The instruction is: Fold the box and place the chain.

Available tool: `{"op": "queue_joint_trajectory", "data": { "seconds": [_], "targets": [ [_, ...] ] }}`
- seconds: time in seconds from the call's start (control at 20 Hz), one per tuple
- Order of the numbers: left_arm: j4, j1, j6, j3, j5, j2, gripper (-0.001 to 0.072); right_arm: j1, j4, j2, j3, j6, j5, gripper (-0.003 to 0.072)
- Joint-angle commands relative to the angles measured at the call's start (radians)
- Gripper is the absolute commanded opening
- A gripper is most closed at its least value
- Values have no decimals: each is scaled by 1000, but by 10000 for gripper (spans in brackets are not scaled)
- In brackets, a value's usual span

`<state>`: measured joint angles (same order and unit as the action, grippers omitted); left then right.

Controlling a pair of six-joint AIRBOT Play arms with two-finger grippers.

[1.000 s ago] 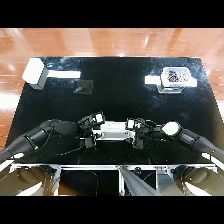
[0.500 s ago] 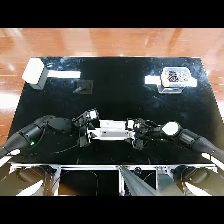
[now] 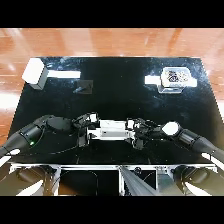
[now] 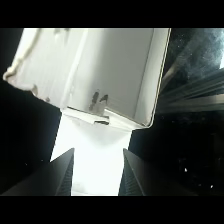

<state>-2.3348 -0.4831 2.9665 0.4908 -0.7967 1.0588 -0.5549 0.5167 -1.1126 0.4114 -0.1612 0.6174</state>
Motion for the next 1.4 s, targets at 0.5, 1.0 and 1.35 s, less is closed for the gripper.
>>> {"op": "queue_joint_trajectory", "data": {
  "seconds": [0.5, 1.0, 1.35],
  "targets": [
    [-5, -130, 37, 1, 198, 20, 302, 0, 0, 0, 1, 0, 0, 600],
    [-35, -137, 37, 1, 191, 20, 287, 0, 0, 0, 1, 0, 0, 600],
    [-63, -137, 37, 1, 175, 22, 288, 0, 0, 0, 1, 0, 0, 600]
  ]
}}
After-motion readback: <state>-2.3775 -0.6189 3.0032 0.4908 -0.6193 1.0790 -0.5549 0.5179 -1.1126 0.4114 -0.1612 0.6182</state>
